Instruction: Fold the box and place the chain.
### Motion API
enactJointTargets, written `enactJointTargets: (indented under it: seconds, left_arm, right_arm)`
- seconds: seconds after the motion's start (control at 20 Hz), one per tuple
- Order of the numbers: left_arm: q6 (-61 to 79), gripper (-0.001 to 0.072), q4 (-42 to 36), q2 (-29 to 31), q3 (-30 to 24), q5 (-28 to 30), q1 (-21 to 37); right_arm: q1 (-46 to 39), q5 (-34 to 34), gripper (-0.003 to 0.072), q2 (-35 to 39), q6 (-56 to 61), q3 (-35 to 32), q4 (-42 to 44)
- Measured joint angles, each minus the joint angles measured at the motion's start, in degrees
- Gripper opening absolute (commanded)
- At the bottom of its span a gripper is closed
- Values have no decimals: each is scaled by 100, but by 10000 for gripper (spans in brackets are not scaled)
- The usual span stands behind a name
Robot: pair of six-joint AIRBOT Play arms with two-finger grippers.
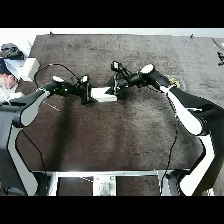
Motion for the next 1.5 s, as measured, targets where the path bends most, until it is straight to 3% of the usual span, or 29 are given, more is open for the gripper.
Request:
enactJointTargets:
  seconds: [0.05, 0.15, 0.2, 0.3, 0.8, 1.5]
  left_arm:
    - [2, 405, 0, 0, 0, 0, 2]
    - [2, 405, 0, 0, 0, 0, 2]
    - [2, 405, 0, 0, 0, -2, 2]
    - [2, 405, 2, 0, 0, -2, 2]
    - [4, 404, 22, 0, 0, -7, 2]
    - [20, 405, 17, 0, 0, -33, -2]
  right_arm:
    - [0, -24, 360, 24, -44, 0, 13]
    - [0, -70, 347, 74, -118, 0, 63]
    - [-2, -83, 258, 94, -166, 0, 92]
    - [-2, -90, 224, 122, -240, 2, 116]
    - [164, -173, 217, 131, -326, 0, -442]
    - [197, -74, 218, 129, -334, -343, -494]
